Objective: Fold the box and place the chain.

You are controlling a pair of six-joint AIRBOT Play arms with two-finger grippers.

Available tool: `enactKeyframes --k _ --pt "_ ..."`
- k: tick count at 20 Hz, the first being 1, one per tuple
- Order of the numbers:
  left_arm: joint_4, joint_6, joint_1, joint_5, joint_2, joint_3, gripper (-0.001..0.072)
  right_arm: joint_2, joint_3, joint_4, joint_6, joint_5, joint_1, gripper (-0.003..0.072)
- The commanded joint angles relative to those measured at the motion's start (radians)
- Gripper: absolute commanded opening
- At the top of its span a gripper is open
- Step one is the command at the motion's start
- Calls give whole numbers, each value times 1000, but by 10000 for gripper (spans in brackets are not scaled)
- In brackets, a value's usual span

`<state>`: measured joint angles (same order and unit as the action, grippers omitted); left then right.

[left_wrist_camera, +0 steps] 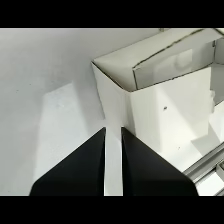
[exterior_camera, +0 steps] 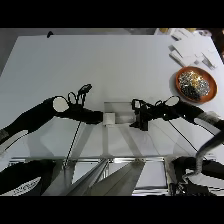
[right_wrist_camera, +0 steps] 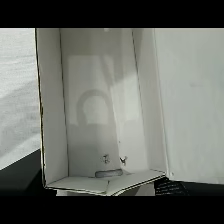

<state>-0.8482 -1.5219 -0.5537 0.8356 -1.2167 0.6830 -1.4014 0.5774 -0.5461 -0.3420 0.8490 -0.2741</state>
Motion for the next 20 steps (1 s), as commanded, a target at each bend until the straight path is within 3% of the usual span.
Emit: enactKeyframes --k 1,12,20 --pt "6 -16 -12 -5 6 1 112 1 1 0 0 0 0 398" --pt "-5 -35 -7 -10 30 8 147 1 1 0 0 0 0 398" --pt "-5 -92 -74 -65 27 8 154 1 1 0 0 0 0 398"
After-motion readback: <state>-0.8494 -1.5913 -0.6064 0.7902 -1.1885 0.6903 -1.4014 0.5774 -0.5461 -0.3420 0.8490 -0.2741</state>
